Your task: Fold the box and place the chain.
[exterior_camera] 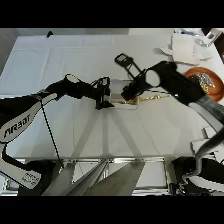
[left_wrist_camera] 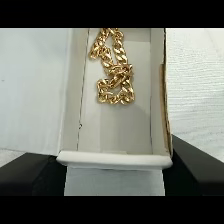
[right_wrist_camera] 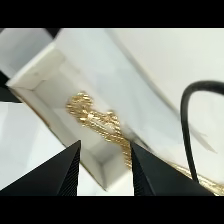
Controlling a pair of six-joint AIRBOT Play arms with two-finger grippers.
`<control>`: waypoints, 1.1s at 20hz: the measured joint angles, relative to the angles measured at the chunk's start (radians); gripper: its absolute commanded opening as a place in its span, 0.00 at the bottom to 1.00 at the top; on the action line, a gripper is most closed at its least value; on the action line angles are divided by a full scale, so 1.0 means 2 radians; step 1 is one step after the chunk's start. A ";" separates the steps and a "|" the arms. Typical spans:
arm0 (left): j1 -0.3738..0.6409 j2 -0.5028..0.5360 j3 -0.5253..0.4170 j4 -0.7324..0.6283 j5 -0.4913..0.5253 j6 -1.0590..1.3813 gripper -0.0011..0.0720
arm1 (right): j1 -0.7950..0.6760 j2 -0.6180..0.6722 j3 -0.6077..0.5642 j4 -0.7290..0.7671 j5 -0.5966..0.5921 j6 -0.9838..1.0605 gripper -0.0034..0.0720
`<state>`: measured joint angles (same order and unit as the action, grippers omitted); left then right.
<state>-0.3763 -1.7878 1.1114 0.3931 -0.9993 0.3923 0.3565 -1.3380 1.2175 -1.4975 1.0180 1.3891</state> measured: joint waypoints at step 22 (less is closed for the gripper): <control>0.000 0.000 0.000 0.000 0.000 0.000 0.45 | -0.478 -0.064 0.000 -0.046 0.004 -0.005 0.83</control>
<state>-0.3763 -1.7878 1.1114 0.3931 -0.9989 0.3923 -0.5999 -1.4666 1.2171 -1.5898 1.0260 1.3785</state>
